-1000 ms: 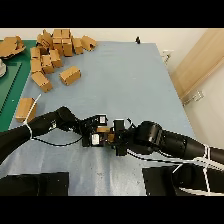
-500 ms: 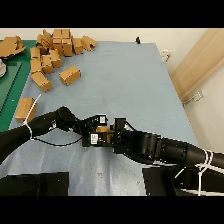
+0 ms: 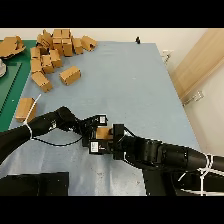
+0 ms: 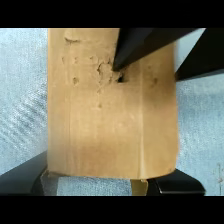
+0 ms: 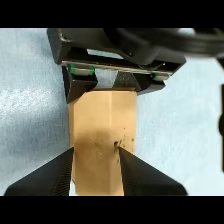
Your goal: Fold the box.
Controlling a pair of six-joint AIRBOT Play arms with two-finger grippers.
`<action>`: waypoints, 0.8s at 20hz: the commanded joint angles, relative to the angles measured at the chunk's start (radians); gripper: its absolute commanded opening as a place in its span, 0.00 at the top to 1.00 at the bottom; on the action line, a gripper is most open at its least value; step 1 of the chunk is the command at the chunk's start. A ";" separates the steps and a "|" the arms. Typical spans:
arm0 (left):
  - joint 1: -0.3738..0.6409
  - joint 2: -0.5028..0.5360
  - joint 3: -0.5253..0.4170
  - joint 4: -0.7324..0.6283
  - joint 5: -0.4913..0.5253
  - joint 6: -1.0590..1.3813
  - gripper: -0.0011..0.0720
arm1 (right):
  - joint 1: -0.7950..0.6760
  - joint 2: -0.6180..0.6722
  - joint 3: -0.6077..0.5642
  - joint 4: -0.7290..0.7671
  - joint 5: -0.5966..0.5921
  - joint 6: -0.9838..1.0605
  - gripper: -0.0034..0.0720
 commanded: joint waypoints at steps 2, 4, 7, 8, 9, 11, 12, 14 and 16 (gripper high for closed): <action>0.000 0.001 0.000 0.000 0.000 0.000 0.69 | 0.003 0.001 -0.018 -0.036 0.089 -0.003 0.35; 0.000 0.000 0.000 0.000 0.000 0.000 0.69 | 0.005 0.003 -0.018 -0.035 0.085 -0.003 0.35; 0.000 0.001 0.000 0.000 0.000 0.000 0.69 | 0.022 0.037 -0.018 -0.008 0.084 -0.003 0.35; 0.000 0.001 0.000 0.000 0.000 0.000 0.69 | 0.043 0.067 -0.018 0.024 0.084 -0.003 0.35; 0.000 0.000 0.000 0.000 0.000 0.000 0.69 | 0.064 0.099 -0.018 0.048 0.084 -0.003 0.35; 0.000 0.000 0.000 0.000 0.000 0.000 0.69 | 0.072 0.167 -0.018 0.062 0.077 -0.003 0.35; 0.000 0.000 0.000 0.000 0.000 0.000 0.69 | 0.057 0.188 -0.018 0.061 0.061 -0.003 0.35; 0.000 0.000 0.000 0.000 0.000 0.000 0.69 | 0.003 0.216 -0.022 0.065 0.033 -0.003 0.35; 0.000 0.000 0.000 0.000 0.000 0.000 0.69 | -0.041 0.245 -0.035 0.073 0.037 0.002 0.35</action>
